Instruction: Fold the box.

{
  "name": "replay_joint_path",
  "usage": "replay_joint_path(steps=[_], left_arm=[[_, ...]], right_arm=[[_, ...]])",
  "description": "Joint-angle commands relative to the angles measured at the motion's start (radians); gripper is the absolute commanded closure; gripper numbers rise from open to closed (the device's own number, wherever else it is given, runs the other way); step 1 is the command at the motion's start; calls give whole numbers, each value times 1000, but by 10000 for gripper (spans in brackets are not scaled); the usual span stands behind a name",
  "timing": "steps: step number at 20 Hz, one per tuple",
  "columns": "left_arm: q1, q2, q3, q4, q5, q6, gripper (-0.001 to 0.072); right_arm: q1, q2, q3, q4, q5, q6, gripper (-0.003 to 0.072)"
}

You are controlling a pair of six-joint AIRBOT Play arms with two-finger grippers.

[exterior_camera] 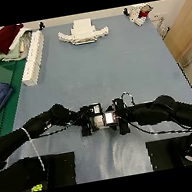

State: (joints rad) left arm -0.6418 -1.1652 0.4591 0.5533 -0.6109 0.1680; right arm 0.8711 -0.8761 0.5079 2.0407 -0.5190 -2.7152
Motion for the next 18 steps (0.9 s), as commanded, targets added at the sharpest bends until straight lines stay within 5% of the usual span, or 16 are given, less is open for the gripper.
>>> replay_joint_path(steps=[1, 4, 6, 7, 9, 15, 18], left_arm=[[0, 0, 0, 0, 0, -1, 161], [0, 0, 0, 0, 0, -1, 161], [0, 0, 0, 0, 0, -1, 161], [0, 0, 0, 0, 0, -1, 160], [0, 0, 0, 0, 0, -1, 160], [0, 0, 0, 0, 0, -1, 161], [0, 0, 0, 0, 0, -1, 160]], right_arm=[[2, 16, 4, 2, -39, 5, 166], [1, 55, 4, -19, -59, 103, 184], [1, 100, 4, -20, -64, 219, 427], [1, 123, 4, -19, -63, 296, 428], [1, 142, 3, -18, -54, 474, 665], [2, 144, -164, 200, 279, 620, 682], [2, 144, -209, 203, 290, 615, 683]])
